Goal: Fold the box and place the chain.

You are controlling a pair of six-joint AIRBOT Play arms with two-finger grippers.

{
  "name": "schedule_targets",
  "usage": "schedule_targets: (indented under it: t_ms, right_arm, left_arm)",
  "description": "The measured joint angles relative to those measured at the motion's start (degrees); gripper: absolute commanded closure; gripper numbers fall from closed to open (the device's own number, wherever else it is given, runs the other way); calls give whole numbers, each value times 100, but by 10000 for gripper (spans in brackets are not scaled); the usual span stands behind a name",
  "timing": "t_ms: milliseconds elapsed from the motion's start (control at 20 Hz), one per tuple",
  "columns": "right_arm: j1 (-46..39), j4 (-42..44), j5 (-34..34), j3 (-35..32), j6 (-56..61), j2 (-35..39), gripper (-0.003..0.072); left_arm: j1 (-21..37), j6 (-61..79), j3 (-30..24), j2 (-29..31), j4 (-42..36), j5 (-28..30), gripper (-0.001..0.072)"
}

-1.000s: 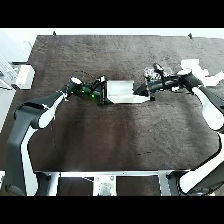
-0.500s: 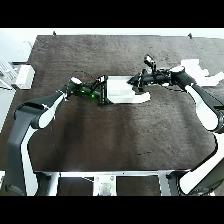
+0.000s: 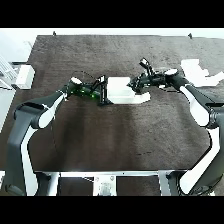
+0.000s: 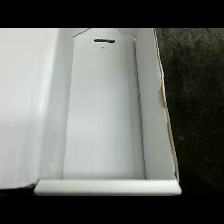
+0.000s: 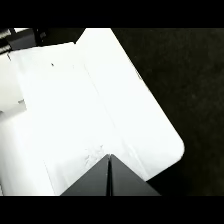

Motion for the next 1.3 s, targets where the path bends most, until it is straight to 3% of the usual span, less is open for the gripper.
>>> schedule_targets:
  t_ms: [300, 550, 600, 650, 700, 1000, 1300]
  right_arm:
    - [24, -212, 22, 160, -7, 90, 673]
    - [-2, -892, 96, 116, -105, 951, 669]
    - [-2, -1176, 98, 24, -116, 1139, 539]
    - [-2, -1469, 120, -96, -122, 1329, 248]
    - [-4, -1746, 122, -223, -140, 1486, 136]
    - [-11, -2771, 122, -957, -529, 1753, 104]
    - [72, -2621, -33, -1180, -892, 1552, 105]
  left_arm:
    - [0, 2, 0, 0, 0, 0, 180]
    - [0, 2, 0, 0, 0, 2, 179]
    - [0, 2, 0, 0, 0, 2, 179]
    - [0, 2, 0, 0, 0, 2, 179]
    - [0, 2, 0, 0, 0, 2, 180]
    - [0, 2, 0, 0, 0, 4, 179]
    - [0, 2, 0, 0, 0, 7, 179]
